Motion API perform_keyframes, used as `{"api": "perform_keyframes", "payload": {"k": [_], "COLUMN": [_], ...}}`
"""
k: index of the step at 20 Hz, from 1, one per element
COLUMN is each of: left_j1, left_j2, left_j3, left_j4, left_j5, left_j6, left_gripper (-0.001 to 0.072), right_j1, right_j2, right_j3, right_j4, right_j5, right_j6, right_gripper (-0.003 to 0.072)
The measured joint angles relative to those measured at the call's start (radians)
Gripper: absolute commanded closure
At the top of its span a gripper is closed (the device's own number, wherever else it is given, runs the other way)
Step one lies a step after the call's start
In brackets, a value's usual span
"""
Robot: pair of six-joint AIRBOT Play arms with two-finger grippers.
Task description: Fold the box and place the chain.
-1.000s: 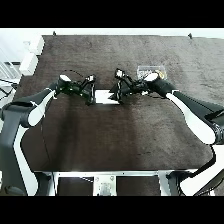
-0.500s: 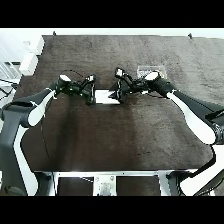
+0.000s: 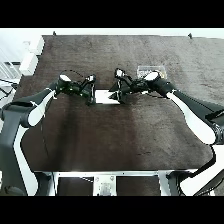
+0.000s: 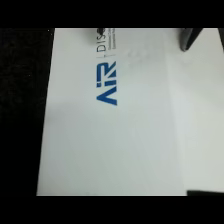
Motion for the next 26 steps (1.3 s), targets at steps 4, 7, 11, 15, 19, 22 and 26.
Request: {"api": "perform_keyframes", "payload": {"k": [4, 7, 11, 15, 19, 22, 26], "left_j1": [0.0, 0.0, 0.0, 0.0, 0.0, 0.0, 0.0], "left_j2": [0.0, 0.0, 0.0, 0.0, 0.0, 0.0, 0.0], "left_j3": [0.0, 0.0, 0.0, 0.0, 0.0, 0.0, 0.0], "left_j4": [0.0, 0.0, 0.0, 0.0, 0.0, 0.0, 0.0], "left_j5": [0.0, 0.0, 0.0, 0.0, 0.0, 0.0, 0.0], "left_j6": [0.0, 0.0, 0.0, 0.0, 0.0, 0.0, 0.0], "left_gripper": [0.0315, 0.0314, 0.0314, 0.0314, 0.0314, 0.0314, 0.0314], "right_j1": [0.003, 0.004, 0.003, 0.004, 0.004, 0.004, 0.004], "right_j2": [0.008, 0.018, 0.009, -0.001, -0.004, -0.005, -0.005], "right_j3": [0.0, -0.001, -0.005, -0.005, -0.006, -0.006, -0.006], "right_j4": [-0.01, -0.008, -0.008, -0.013, -0.016, -0.018, -0.018], "right_j5": [0.016, 0.053, 0.068, 0.06, 0.029, 0.007, -0.026], "right_j6": [-0.009, -0.006, 0.016, 0.027, 0.024, 0.014, 0.005], "right_gripper": [0.0336, 0.0334, 0.0334, 0.0335, 0.0336, 0.0335, 0.0336]}}
